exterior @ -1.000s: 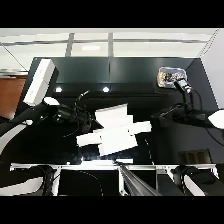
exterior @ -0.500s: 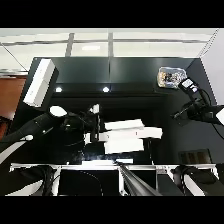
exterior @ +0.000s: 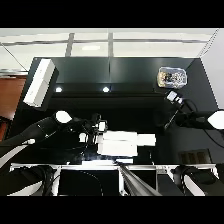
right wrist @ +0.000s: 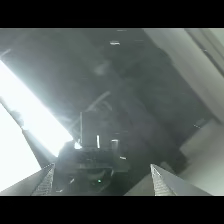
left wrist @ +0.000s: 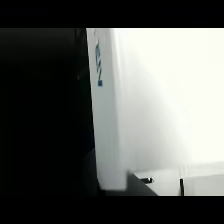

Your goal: Fold the box and place the chain.

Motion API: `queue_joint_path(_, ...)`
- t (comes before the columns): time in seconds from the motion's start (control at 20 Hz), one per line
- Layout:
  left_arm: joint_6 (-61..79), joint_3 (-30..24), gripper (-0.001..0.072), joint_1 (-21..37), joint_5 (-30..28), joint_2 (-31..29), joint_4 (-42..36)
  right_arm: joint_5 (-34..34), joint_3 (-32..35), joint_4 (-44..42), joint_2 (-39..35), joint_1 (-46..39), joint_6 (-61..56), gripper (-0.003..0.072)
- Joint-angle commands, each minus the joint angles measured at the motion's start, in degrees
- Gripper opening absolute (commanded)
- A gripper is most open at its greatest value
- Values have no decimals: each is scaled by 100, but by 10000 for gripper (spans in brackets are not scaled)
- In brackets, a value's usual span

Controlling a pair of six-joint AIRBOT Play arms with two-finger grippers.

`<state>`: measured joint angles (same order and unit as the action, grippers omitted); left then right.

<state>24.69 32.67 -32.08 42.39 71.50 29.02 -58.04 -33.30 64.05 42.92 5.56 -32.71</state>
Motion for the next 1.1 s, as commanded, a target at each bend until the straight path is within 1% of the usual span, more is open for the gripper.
queue_joint_path(0.0,-11,-13,23,-11,7,59,354,28,352,-297,4,275,490,709)
queue_joint_path(0.15,-122,-9,23,-9,20,57,334,105,710,-887,4,516,492,710)
queue_joint_path(0.3,-203,-9,23,59,-72,57,337,289,1091,-944,4,857,627,709)
queue_joint_path(0.4,-267,-9,23,90,-24,57,337,310,1222,-946,4,1104,796,710)
queue_joint_path(0.55,-267,-9,23,87,4,57,334,501,1335,-1005,4,1550,802,709)
queue_joint_path(0.8,-315,-9,23,96,-50,57,334,1097,1517,-1008,11,2284,975,709)
queue_joint_path(0.9,-481,-9,23,109,-164,57,332,1167,1513,-1027,31,2435,1224,709)
queue_joint_path(1.05,-557,-9,23,109,-328,57,332,1202,1510,-1056,120,2435,1325,708)
